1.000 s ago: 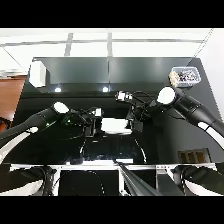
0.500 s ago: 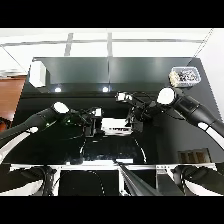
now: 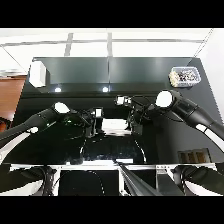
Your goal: Fold the box and place the chain.
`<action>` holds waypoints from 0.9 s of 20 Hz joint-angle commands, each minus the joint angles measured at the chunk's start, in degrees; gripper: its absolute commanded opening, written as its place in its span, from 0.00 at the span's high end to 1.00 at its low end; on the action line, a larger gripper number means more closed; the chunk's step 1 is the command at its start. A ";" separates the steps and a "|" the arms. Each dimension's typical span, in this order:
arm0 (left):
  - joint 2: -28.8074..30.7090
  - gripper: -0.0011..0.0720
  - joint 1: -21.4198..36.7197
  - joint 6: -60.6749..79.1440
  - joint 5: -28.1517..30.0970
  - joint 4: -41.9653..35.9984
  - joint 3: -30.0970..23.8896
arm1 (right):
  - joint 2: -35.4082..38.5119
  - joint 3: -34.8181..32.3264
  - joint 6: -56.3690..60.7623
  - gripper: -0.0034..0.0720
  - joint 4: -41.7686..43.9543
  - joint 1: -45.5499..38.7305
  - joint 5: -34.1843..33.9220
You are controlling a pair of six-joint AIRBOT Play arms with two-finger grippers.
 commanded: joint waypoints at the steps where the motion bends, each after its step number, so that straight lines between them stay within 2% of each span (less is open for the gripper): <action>1: -0.04 0.44 0.02 0.00 -0.02 0.00 0.02 | 0.04 -0.09 -0.04 0.56 0.20 0.13 -0.33; 11: -0.04 0.44 0.02 0.00 -0.02 0.00 0.02 | 0.17 -1.68 0.13 0.57 0.42 0.11 -1.18; 13: -0.04 0.44 0.02 0.00 -0.02 0.00 0.02 | 1.66 -0.85 3.23 0.57 0.39 0.00 -0.39; 15: -0.04 0.44 0.04 0.00 0.02 0.00 0.02 | 3.98 0.83 11.26 0.57 0.24 -0.74 2.58; 16: -0.04 0.44 0.04 0.00 0.02 0.00 0.02 | 5.29 1.09 17.40 0.63 0.20 -1.79 3.89; 17: -0.04 0.44 0.02 0.00 0.00 0.00 0.02 | 6.32 1.03 24.20 0.83 0.04 -3.61 6.08; 18: -0.04 0.44 0.02 0.00 0.00 0.00 0.02 | 6.58 0.66 29.64 0.94 0.17 -5.70 9.18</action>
